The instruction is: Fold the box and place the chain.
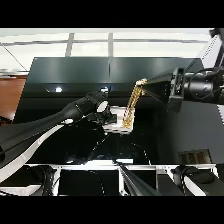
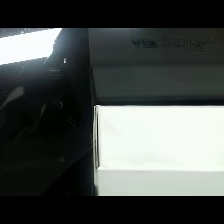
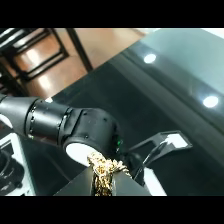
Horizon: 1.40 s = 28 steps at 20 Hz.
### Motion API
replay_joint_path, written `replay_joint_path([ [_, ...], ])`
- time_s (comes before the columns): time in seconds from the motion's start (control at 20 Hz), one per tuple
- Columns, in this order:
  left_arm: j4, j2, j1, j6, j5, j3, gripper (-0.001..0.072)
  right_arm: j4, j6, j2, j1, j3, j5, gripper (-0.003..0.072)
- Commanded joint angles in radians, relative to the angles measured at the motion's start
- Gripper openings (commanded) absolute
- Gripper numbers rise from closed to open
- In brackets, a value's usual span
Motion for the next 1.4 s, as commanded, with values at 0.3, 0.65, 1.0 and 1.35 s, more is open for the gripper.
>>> replay_joint_path([
  [0.3,0.000,0.000,0.001,0.000,0.000,0.000,0.0033,-0.048,0.158,0.002,-0.115,0.174,0.162,0.0025],
  [0.65,0.000,0.000,0.001,0.000,0.001,0.000,0.0033,0.073,0.165,0.000,-0.074,0.163,0.193,0.0026],
  [1.0,0.000,0.000,0.001,0.000,0.000,0.000,0.0033,0.012,0.164,-0.085,0.037,0.135,0.140,0.0025],
  [1.35,0.000,0.000,0.001,0.000,0.001,0.000,0.0033,-0.008,0.156,-0.126,0.032,0.130,0.072,0.0026],
])
